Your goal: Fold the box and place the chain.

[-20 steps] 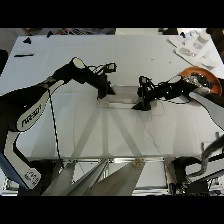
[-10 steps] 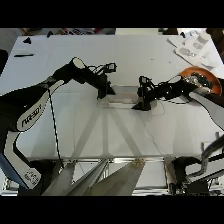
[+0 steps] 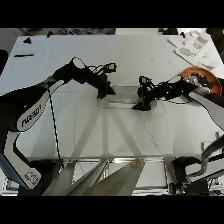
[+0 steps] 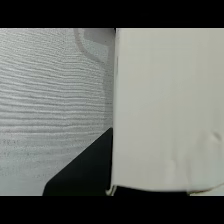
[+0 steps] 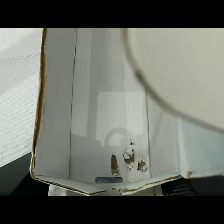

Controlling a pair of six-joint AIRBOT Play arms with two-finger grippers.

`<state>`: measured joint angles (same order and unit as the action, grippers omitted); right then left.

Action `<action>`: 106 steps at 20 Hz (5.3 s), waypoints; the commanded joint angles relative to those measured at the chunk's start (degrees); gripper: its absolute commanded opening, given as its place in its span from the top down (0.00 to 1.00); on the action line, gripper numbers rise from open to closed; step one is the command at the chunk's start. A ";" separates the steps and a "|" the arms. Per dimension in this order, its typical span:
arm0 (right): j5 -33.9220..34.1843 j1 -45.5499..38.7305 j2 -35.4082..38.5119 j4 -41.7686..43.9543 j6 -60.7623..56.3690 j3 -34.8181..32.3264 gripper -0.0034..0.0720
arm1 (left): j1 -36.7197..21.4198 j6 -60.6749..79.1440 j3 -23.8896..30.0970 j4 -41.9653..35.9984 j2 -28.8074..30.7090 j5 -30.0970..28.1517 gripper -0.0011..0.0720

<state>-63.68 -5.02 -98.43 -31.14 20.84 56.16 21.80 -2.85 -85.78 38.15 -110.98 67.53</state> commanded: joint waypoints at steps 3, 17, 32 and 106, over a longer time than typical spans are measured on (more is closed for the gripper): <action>0.04 0.07 -0.04 -0.09 0.02 0.04 0.11 | 0.02 0.02 0.00 0.02 -0.02 -0.02 0.97; 0.02 0.07 -0.02 -0.09 0.04 0.04 0.42 | 0.02 0.02 0.00 0.02 -0.02 -0.02 0.97; 0.02 0.07 -0.02 -0.09 0.04 0.04 0.42 | 0.02 0.04 0.00 0.02 -0.02 0.28 0.96; 0.00 0.07 -0.02 -0.09 0.04 0.04 0.42 | 0.81 -27.69 0.02 21.18 16.74 8.48 0.17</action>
<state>-63.66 -4.99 -98.45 -31.24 20.91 56.16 20.67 -31.05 -85.78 53.56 -93.49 78.67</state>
